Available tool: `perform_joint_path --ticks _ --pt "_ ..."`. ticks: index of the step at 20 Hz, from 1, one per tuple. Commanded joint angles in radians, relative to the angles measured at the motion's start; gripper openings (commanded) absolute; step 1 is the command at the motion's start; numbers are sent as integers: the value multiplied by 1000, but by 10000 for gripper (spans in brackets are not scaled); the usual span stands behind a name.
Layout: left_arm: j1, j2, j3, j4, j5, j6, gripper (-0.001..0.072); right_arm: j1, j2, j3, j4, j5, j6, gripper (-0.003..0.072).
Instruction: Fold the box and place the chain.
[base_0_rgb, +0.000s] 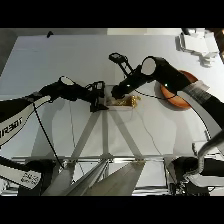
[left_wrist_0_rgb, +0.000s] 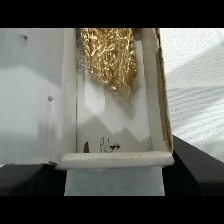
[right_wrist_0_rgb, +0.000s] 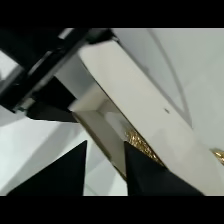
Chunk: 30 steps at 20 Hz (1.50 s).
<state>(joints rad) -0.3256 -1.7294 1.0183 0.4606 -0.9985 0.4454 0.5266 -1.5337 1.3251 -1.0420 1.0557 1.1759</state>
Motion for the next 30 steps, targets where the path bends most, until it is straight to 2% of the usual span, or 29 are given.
perform_joint_path --ticks 1,6,10,13,17,19,22,24,30 --pt "0 0 0 1 0 0 226 1 2 0 55 5 -34 341" --pt "0 0 0 0 0 0 226 -60 69 0 44 111 -108 348" --pt "0 0 0 0 0 0 226 -185 174 -4 44 233 -331 348" --pt "0 0 0 0 0 0 226 -283 212 -36 44 250 -509 348" --pt "0 0 0 0 0 0 226 -406 206 -169 45 145 -733 462" --pt "0 0 0 1 0 0 226 -435 187 -257 51 82 -940 590" --pt "0 0 0 0 0 0 226 -420 127 -354 105 43 -1243 600" --pt "0 0 0 0 0 0 226 -398 90 -385 132 -4 -1371 600" --pt "0 0 0 0 0 0 226 -376 -17 -385 257 -109 -1424 600"
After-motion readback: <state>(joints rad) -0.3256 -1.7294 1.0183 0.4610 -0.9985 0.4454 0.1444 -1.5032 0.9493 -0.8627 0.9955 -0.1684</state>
